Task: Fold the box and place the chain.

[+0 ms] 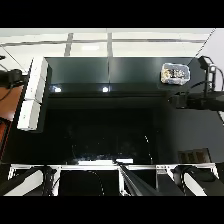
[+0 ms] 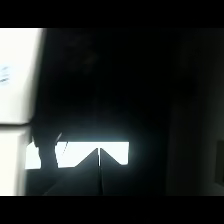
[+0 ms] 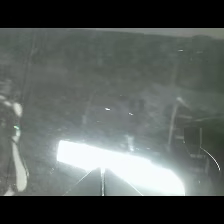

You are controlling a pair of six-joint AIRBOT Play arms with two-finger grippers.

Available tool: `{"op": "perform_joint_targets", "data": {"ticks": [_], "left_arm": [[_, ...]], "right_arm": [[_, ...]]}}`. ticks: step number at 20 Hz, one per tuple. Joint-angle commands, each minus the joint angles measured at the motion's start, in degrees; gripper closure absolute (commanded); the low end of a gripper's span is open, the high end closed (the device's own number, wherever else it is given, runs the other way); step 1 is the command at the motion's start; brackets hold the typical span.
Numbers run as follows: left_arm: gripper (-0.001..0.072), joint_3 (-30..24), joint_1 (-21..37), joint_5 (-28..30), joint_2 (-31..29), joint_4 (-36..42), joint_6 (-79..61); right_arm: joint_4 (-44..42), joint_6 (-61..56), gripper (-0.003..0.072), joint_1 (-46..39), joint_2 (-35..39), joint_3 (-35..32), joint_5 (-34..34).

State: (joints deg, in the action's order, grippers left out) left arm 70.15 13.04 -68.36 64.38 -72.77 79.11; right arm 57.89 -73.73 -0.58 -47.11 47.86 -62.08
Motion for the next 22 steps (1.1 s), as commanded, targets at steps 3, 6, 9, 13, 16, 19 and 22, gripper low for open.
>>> {"op": "perform_joint_targets", "data": {"ticks": [3,6,9,13,16,19,22], "left_arm": [[0.0689,-20.70,-16.94,18.93,-14.69,-3.04,3.02],[0.0688,-29.38,-17.64,23.63,-19.06,-3.19,3.69],[0.0688,-30.56,-17.64,22.47,-19.61,-4.92,3.63],[0.0688,-30.56,-17.64,22.93,-19.39,-4.52,3.63],[0.0688,-30.56,-17.64,22.95,-19.39,-4.52,3.63],[0.0688,-30.56,-17.64,22.93,-19.39,-4.52,3.63],[0.0688,-30.56,-17.64,22.93,-19.37,-4.52,3.63]], "right_arm": [[3.93,0.04,0.0673,3.91,-0.09,-12.28,19.37],[5.05,-0.02,0.0673,3.89,-0.07,-13.44,17.18],[4.96,0.00,0.0673,3.89,-0.07,-13.42,16.92],[4.98,0.00,0.0673,3.89,-0.07,-13.44,16.92],[4.96,0.00,0.0673,3.89,-0.07,-13.44,16.90],[4.98,0.00,0.0673,3.89,-0.07,-13.44,16.92],[4.98,0.00,0.0673,3.89,-0.07,-13.44,16.92]]}}
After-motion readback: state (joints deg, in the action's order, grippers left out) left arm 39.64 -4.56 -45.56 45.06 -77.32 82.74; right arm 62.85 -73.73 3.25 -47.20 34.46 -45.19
